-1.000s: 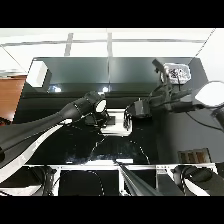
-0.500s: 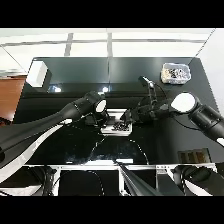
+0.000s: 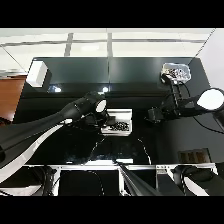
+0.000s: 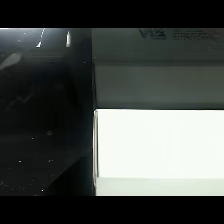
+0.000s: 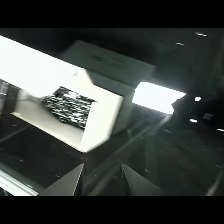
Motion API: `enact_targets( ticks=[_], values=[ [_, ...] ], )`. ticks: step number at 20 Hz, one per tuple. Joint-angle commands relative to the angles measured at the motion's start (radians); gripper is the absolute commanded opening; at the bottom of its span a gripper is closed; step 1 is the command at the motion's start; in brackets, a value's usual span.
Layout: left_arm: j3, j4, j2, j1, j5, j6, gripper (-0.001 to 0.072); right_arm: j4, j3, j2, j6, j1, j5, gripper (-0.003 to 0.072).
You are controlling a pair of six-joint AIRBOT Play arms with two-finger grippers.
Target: Fold the box and place the chain.
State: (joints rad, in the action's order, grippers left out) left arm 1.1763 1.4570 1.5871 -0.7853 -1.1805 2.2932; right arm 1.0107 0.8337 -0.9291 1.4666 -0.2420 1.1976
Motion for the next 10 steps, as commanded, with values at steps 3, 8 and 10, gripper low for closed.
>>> enact_targets(
  ticks=[3,8,10],
  values=[
    [0.045,0.013,0.000,-0.007,0.027,0.135,0.0028,0.034,0.000,0.018,-0.002,0.021,-0.030,0.0288],
    [0.075,0.035,-0.021,-0.006,-0.009,0.090,0.0523,0.040,0.000,0.018,-0.005,0.022,-0.066,0.0288],
    [0.088,0.202,-0.083,-0.014,-0.081,0.026,0.0523,0.045,0.000,0.018,-0.005,0.022,-0.064,0.0288]
  ],
)
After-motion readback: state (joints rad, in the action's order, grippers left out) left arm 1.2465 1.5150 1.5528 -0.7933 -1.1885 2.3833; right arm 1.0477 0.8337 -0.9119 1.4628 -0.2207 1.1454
